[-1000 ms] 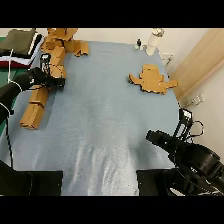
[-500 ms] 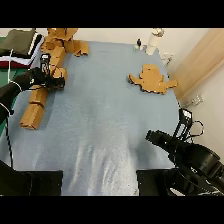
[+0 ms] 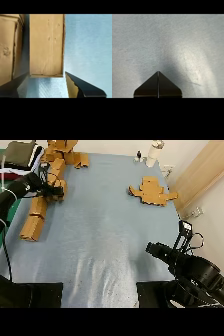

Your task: Fold the box.

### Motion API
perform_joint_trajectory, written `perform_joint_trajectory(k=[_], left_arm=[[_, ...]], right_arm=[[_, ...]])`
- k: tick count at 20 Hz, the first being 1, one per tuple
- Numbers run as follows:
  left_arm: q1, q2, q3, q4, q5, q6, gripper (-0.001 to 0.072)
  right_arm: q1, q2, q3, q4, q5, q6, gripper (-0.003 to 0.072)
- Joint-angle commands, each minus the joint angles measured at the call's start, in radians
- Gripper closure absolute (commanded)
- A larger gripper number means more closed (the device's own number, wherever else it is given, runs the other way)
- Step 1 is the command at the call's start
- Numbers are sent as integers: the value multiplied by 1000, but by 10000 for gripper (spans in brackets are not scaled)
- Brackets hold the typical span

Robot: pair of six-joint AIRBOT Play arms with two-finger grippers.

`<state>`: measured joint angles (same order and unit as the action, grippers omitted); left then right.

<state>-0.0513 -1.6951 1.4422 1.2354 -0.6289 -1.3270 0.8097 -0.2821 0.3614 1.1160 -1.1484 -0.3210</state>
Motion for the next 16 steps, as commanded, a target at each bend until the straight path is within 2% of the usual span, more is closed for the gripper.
perform_joint_trajectory(k=[1,5,6,7,8,9,12,14,16], left_arm=[[5,56,62,3,-109,6,14],[3,147,124,2,-246,4,16],[3,170,126,2,-275,-8,60],[3,190,126,2,-303,-11,324],[3,206,126,2,-330,-8,668],[3,217,127,2,-353,-6,698],[-2,228,124,-6,-469,-11,700],[-23,229,101,-6,-535,-28,700],[-65,243,50,-3,-556,-27,701]], right_arm=[[0,1,1,12,0,-9,684],[0,-24,6,47,2,-43,684],[0,-47,19,58,9,-58,684],[0,-76,36,67,18,-83,684],[-1,-117,62,67,24,-101,684],[-9,-163,94,66,24,-124,685],[-145,-355,244,118,25,-321,684],[-301,-505,370,269,32,-562,685],[-449,-653,478,493,59,-823,685]])
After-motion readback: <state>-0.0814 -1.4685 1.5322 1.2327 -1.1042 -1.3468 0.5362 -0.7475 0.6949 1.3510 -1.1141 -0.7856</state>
